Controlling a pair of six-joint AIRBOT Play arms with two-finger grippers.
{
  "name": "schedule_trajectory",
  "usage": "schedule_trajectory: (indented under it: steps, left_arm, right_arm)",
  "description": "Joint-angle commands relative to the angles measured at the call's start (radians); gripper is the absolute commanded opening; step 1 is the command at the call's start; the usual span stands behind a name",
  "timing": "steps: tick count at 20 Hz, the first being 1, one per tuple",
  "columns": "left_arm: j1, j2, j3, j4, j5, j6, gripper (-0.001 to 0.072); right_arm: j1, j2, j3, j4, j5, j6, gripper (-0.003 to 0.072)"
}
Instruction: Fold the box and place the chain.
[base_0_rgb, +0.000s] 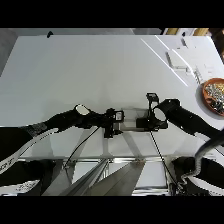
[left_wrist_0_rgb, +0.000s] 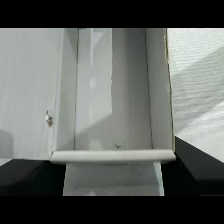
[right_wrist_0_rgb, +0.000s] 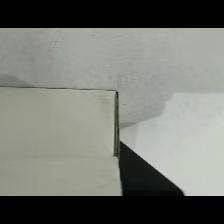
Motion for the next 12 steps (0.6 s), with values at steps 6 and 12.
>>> schedule_trajectory:
  steps: [6, 12]
  left_arm:
    - [0.000, 0.000, 0.001, 0.000, 0.001, 0.000, 0.0275]
    - [0.000, 0.000, 0.001, 0.000, 0.001, 0.000, 0.0275]
  right_arm:
    - [0.004, -0.002, 0.002, -0.009, -0.006, 0.008, 0.0105]
    - [0.003, 0.113, 0.002, -0.106, 0.036, -0.135, 0.0326]
